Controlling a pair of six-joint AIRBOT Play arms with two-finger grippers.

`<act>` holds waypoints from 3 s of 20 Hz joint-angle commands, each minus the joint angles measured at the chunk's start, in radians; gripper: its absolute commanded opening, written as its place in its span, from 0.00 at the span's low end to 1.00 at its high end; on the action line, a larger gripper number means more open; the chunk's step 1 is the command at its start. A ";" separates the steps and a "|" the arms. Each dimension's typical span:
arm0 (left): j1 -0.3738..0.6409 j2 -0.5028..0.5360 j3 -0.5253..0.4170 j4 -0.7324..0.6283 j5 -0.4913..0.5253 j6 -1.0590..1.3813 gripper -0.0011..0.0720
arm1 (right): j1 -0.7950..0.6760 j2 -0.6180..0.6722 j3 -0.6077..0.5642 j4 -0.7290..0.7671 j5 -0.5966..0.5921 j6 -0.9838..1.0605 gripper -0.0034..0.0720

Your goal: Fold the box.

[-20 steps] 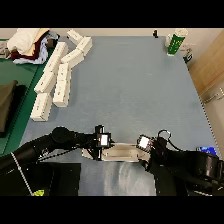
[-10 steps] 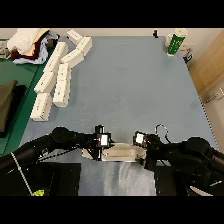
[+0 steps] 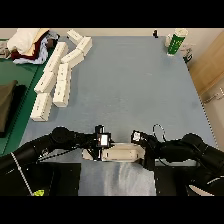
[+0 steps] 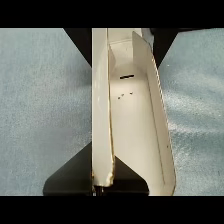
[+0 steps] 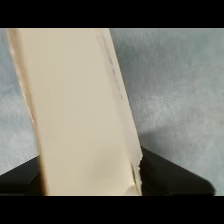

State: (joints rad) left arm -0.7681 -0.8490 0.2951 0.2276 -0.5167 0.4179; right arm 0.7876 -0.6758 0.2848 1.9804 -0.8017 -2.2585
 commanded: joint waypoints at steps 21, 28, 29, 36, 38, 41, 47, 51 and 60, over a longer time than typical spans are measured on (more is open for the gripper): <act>0.001 0.000 0.000 0.000 0.001 0.000 0.04 | -0.003 -0.011 -0.054 0.106 0.075 -0.309 0.95; 0.001 0.000 0.000 0.000 0.000 0.000 0.04 | -0.003 -0.011 -0.055 0.098 0.077 -0.308 0.87; 0.001 0.000 0.000 0.000 0.001 0.000 0.04 | -0.003 -0.013 -0.055 0.099 0.077 -0.308 0.77; 0.001 0.000 0.000 0.000 0.000 0.000 0.04 | -0.003 -0.019 -0.055 0.072 0.076 -0.307 0.87; 0.001 0.000 0.000 0.000 0.001 0.000 0.04 | -0.003 -0.016 -0.054 0.074 0.076 -0.295 0.87; 0.001 0.000 0.000 0.000 0.000 0.000 0.04 | -0.027 -0.002 -0.054 0.082 0.074 -0.289 0.87; 0.001 0.000 0.000 0.000 0.001 0.000 0.04 | -0.048 0.002 -0.054 0.130 0.073 -0.326 0.87; 0.001 0.000 0.000 0.000 0.000 0.000 0.04 | -0.048 0.003 -0.053 0.130 0.074 -0.335 1.00; 0.001 0.000 0.000 0.000 0.001 0.000 0.04 | -0.048 0.048 -0.049 0.137 0.035 -0.335 1.00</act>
State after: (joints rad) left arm -0.7670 -0.8490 0.2951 0.2279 -0.5159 0.4175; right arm 0.7387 -0.6456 0.2337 2.1132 -0.7486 -2.5912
